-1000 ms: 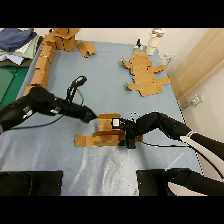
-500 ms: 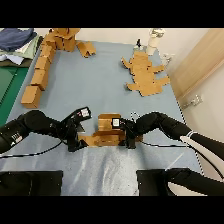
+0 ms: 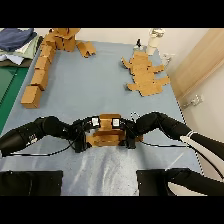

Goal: Fold the box.

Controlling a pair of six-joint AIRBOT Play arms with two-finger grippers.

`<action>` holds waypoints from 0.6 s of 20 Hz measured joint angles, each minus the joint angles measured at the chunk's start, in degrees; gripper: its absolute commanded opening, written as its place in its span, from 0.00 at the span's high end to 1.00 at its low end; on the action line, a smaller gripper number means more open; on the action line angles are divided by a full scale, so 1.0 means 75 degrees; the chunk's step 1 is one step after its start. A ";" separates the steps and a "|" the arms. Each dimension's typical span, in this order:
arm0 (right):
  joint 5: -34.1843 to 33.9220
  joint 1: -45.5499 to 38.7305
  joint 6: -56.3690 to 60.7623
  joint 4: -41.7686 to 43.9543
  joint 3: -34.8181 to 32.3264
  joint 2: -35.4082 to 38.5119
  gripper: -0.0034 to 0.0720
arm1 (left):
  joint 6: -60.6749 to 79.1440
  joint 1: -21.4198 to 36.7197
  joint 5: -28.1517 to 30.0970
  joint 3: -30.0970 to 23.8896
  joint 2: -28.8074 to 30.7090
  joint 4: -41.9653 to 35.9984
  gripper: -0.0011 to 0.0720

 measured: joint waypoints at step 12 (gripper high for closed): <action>0.0000 0.0000 -0.0003 -0.0012 0.0000 0.0000 0.24 | 0.0157 -0.0513 0.0927 0.0114 -0.0624 -0.0495 0.33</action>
